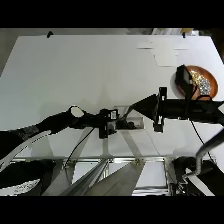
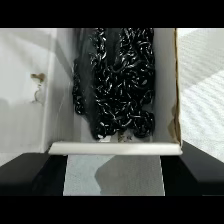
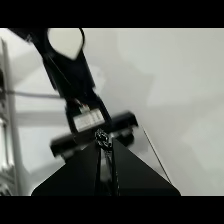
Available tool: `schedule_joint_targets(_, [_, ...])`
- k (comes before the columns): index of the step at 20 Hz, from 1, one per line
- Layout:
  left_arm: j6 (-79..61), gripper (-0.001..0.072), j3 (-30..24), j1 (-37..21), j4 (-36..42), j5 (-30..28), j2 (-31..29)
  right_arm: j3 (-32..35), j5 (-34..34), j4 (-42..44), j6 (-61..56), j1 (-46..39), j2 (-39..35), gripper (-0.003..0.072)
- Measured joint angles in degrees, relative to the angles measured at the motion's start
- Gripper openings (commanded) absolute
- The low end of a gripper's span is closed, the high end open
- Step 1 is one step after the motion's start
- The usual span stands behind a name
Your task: Fold the box and place the chain.
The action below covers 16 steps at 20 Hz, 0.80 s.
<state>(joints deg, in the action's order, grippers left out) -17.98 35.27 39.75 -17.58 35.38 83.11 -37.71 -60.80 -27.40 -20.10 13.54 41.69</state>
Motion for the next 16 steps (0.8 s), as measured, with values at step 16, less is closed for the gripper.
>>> schedule_joint_targets(16, [0.0, 0.0207, 0.0, 0.0, 0.0, 0.0, 0.0, -1.2, -2.0, -20.5, -8.2, 0.0, 10.6, 0.0163])
